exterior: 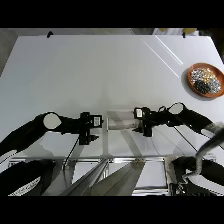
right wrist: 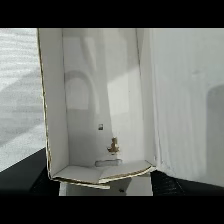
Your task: Fold the box and place the chain.
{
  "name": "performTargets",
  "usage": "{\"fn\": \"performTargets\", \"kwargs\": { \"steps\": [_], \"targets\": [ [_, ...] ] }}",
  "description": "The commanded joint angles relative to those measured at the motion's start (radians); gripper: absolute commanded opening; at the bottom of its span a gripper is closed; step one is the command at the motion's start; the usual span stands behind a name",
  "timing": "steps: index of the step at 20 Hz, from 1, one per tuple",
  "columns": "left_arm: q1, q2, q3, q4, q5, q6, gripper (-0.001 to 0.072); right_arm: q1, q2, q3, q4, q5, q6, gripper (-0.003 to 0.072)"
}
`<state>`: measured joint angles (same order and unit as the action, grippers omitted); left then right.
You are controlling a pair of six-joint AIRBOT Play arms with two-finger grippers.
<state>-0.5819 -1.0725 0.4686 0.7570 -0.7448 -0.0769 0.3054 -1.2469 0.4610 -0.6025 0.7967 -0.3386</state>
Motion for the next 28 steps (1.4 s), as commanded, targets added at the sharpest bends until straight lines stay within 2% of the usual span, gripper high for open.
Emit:
{"fn": "performTargets", "kwargs": {
  "steps": [1, 2, 3, 4, 6, 9, 13, 20, 28],
  "targets": [
    [0.002, -0.150, 0.032, -0.134, 0.079, 0.142, 0.0578, 0.000, 0.000, 0.000, 0.000, 0.000, 0.000, 0.0292],
    [0.002, -0.177, 0.060, -0.137, 0.070, 0.143, 0.0595, 0.000, 0.000, 0.000, 0.000, 0.000, 0.000, 0.0292],
    [0.003, -0.196, 0.087, -0.141, 0.068, 0.148, 0.0661, 0.000, 0.000, 0.000, 0.000, 0.000, 0.000, 0.0292],
    [0.006, -0.217, 0.117, -0.148, 0.067, 0.147, 0.0696, 0.000, 0.000, 0.000, 0.000, 0.000, 0.000, 0.0292],
    [0.024, -0.257, 0.160, -0.182, 0.047, 0.148, 0.0697, 0.000, 0.000, 0.000, 0.000, 0.000, 0.000, 0.0292],
    [0.036, -0.279, 0.168, -0.156, 0.005, 0.188, 0.0698, 0.000, 0.000, 0.000, 0.001, 0.000, 0.000, 0.0292],
    [0.032, -0.279, 0.168, -0.249, -0.066, 0.406, 0.0696, 0.000, 0.000, 0.000, 0.000, 0.000, 0.000, 0.0292],
    [0.024, -0.279, 0.119, -0.278, -0.030, 0.421, 0.0697, 0.000, 0.000, 0.000, 0.000, 0.000, 0.000, 0.0292],
    [-0.002, -0.279, 0.117, -0.330, 0.028, 0.384, 0.0697, 0.000, 0.000, 0.000, 0.000, 0.000, 0.000, 0.0292]
  ]
}}
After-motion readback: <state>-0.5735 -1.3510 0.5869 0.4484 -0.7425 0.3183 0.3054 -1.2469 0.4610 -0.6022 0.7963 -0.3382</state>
